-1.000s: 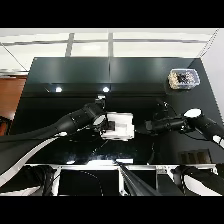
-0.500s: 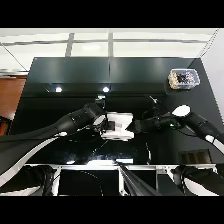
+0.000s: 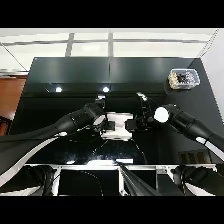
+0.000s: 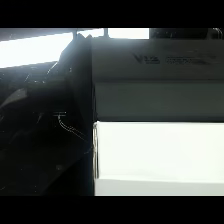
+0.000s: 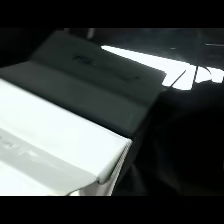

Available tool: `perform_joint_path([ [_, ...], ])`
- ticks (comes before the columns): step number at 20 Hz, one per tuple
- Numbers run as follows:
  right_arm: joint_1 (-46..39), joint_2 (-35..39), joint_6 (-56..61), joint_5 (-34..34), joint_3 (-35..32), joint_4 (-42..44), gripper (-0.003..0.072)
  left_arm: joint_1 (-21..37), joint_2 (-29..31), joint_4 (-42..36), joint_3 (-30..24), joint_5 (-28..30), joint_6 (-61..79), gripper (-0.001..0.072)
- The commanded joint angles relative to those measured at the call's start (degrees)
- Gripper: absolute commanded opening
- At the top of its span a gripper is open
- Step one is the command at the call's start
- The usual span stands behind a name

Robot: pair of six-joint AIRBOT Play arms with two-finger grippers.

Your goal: Fold the box and place the chain.

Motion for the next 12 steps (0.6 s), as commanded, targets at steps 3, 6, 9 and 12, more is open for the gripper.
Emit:
perform_joint_path([
  [3,4.76,-2.40,10.51,0.98,2.34,-5.33,0.0346,0.04,-0.02,-0.13,0.02,-0.02,0.00,0.0031],
  [6,7.32,-6.10,15.74,3.17,5.97,-10.19,0.0338,0.04,-0.02,-0.13,0.02,-0.04,0.00,0.0031],
  [9,8.15,-8.04,20.79,6.84,7.82,-14.82,0.0269,0.04,-0.02,-0.13,0.02,-0.02,0.00,0.0031],
  [12,8.15,-8.15,23.02,7.48,8.48,-15.19,0.0260,0.04,-0.02,-0.13,0.02,-0.02,0.00,0.0031],
])
